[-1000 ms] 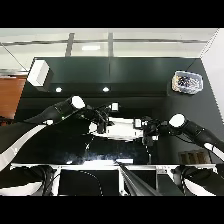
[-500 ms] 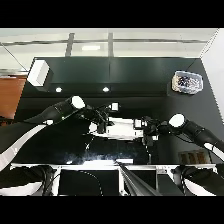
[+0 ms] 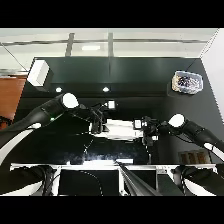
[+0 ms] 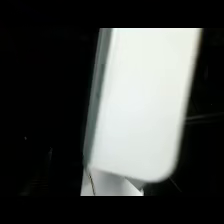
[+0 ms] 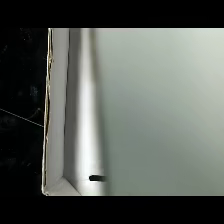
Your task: Fold the box and place the chain.
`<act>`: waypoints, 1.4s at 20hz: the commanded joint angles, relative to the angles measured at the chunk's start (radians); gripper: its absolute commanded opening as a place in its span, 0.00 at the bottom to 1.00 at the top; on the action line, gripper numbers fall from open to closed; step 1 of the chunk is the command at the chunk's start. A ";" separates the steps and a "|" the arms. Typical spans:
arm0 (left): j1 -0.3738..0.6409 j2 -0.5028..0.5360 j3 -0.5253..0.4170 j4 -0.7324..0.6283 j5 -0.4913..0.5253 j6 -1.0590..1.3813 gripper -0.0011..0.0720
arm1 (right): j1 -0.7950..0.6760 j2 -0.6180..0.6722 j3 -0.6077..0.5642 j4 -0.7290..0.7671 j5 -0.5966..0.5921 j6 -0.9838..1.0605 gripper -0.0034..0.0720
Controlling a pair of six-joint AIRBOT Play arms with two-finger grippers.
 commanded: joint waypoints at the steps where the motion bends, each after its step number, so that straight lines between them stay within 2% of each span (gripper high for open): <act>1: 0.006 0.092 0.000 0.214 -0.142 -0.241 0.81 | 0.001 0.000 0.000 -0.002 0.000 -0.011 0.30; 2: 0.006 0.113 0.000 0.269 -0.180 -0.298 0.64 | 0.001 0.000 0.000 -0.002 0.004 -0.015 0.30; 3: 0.006 0.132 0.000 0.317 -0.219 -0.350 0.42 | 0.001 0.000 0.000 -0.004 0.008 -0.032 0.30; 4: 0.006 0.146 0.000 0.343 -0.256 -0.380 0.08 | 0.001 0.000 0.000 -0.010 0.009 -0.038 0.30; 6: 0.005 0.158 -0.001 0.328 -0.321 -0.411 0.05 | 0.001 0.000 0.000 -0.013 0.012 -0.040 0.30; 7: 0.004 0.158 -0.003 0.278 -0.343 -0.439 0.05 | 0.001 0.000 0.000 -0.021 0.012 -0.040 0.30; 10: 0.005 0.152 -0.023 0.034 -0.307 -0.447 0.05 | 0.001 0.000 0.000 -0.023 0.007 -0.040 0.30; 13: 0.005 0.151 -0.045 -0.164 -0.148 -0.446 0.05 | 0.001 0.000 0.000 -0.023 0.007 -0.040 0.30; 15: 0.005 0.150 -0.064 -0.232 0.021 -0.446 0.05 | 0.001 0.000 0.000 -0.023 0.007 -0.040 0.30; 17: 0.005 0.145 -0.087 -0.231 0.188 -0.446 0.05 | 0.001 0.000 0.000 -0.023 0.007 -0.040 0.30; 19: 0.005 0.117 -0.097 -0.230 0.280 -0.446 0.05 | 0.001 0.000 0.000 -0.023 0.007 -0.040 0.30; 24: 0.005 -0.030 -0.095 -0.208 0.319 -0.443 0.05 | 0.001 0.000 0.000 -0.023 0.006 -0.040 0.30; 28: 0.004 -0.079 -0.095 -0.176 0.296 -0.451 0.05 | 0.001 0.000 0.000 -0.022 0.005 -0.040 0.30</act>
